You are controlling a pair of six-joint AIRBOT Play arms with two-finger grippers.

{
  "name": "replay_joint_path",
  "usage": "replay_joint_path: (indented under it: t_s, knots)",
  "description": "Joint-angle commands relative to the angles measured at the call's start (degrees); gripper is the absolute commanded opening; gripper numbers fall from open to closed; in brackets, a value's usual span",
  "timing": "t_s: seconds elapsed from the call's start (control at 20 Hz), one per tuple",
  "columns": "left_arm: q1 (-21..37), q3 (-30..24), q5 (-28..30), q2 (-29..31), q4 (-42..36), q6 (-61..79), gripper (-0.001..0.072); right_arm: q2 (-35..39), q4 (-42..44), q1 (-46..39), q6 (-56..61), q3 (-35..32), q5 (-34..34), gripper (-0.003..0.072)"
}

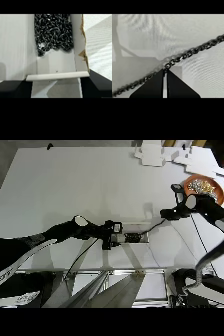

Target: Fold the box and place the chain.

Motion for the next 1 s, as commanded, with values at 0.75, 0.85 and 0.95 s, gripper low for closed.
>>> replay_joint_path:
  t_s: [0.75,0.85,0.95]
  knots:
    - [0.0,-0.02,0.02,0.04,0.0,0.0,0.0271,23.26,0.74,7.5,-3.15,0.04,12.15,0.0022]
    - [0.0,-0.02,0.02,0.04,0.0,0.0,0.0271,25.92,1.46,7.5,-3.32,0.04,13.35,0.0022]
    - [0.0,-0.02,0.02,0.04,0.0,0.0,0.0271,28.87,2.34,7.5,-4.68,0.04,14.73,0.0022]
